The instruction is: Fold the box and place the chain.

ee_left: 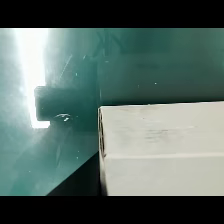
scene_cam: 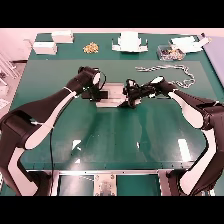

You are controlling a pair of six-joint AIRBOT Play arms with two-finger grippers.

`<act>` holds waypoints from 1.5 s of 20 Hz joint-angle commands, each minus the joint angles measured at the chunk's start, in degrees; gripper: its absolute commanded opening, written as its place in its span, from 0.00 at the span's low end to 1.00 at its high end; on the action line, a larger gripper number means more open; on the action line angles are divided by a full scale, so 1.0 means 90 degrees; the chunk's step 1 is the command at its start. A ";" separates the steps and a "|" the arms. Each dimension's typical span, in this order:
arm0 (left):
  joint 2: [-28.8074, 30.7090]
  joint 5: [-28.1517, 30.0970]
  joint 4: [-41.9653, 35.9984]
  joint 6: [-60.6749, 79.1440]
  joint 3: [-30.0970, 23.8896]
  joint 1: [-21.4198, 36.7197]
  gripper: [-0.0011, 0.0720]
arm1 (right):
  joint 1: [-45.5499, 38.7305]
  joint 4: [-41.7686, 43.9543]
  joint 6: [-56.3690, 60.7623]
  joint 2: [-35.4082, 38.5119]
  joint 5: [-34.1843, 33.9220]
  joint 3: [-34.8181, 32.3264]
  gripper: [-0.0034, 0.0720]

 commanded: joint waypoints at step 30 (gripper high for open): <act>0.0833 -0.1447 -0.3388 0.5474 0.0262 0.2072 0.70 | 0.0000 -0.0002 -0.0005 0.0005 -0.0002 0.0000 0.80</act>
